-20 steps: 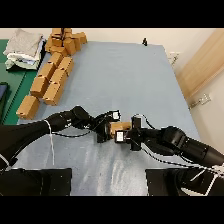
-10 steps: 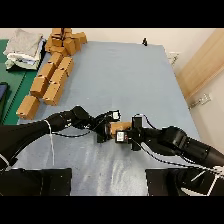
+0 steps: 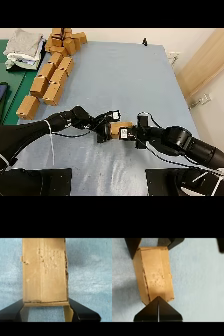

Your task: Fold the box.

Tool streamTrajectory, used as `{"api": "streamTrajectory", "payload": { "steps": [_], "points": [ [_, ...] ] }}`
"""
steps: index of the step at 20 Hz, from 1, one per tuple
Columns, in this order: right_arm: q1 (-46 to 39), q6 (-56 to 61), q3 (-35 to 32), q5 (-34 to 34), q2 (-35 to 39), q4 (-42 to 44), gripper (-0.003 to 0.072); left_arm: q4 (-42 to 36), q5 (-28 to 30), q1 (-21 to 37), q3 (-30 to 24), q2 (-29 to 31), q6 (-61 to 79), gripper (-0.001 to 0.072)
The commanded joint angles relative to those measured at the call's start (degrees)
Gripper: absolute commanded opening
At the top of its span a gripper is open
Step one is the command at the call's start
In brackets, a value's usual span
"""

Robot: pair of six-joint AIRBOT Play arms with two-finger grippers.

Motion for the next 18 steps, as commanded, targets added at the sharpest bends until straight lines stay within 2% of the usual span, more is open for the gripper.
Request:
{"api": "streamTrajectory", "payload": {
  "steps": [1, 18],
  "points": [
    [-0.6, 0.7, 0.0, -0.5, 0.1, -0.1, 0.0004, 0.0, 0.0, 0.0, 0.1, 0.0, 0.0, 0.0422],
    [-0.7, 2.8, -0.3, -1.6, 1.3, 1.4, 0.0004, 0.0, 0.0, 0.0, 0.0, 0.0, 0.0, 0.0422]
  ]
}}
